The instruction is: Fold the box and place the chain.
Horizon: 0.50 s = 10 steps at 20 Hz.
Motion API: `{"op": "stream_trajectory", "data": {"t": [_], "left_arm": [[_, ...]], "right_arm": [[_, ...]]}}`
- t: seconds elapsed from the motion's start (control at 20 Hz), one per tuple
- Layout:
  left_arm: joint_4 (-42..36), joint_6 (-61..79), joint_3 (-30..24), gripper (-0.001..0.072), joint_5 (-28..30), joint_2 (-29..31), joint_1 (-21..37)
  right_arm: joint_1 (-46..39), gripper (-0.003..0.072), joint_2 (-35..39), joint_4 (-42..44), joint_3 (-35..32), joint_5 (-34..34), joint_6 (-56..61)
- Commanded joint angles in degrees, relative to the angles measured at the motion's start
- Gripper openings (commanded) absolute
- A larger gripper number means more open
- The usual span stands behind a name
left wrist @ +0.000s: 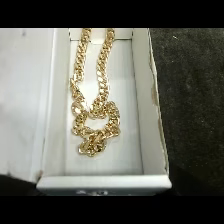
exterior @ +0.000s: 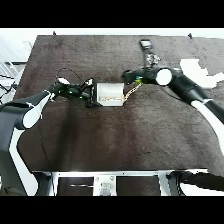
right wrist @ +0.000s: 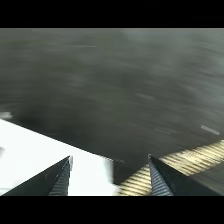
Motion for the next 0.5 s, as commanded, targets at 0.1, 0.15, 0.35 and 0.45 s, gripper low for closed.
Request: {"op": "stream_trajectory", "data": {"t": [0.1, 0.15, 0.35, 0.45], "left_arm": [[0.02, 0.02, 0.02, 0.0355, 0.07, 0.04, 0.02], [0.02, 0.02, 0.02, 0.0355, 0.07, 0.04, 0.02], [0.02, 0.02, 0.02, 0.0355, 0.07, 0.04, 0.02], [0.02, 0.02, 0.02, 0.0355, 0.07, 0.04, 0.02]], "right_arm": [[-14.32, 0.0558, -4.98, 5.05, -4.24, -2.19, 3.96], [-14.88, 0.0558, -7.76, 7.34, -3.93, -3.69, 2.4], [-14.38, 0.0557, -18.86, 13.29, 2.51, -6.73, -1.03], [-14.34, 0.0558, -23.52, 14.82, 7.21, -6.69, -1.27]]}}
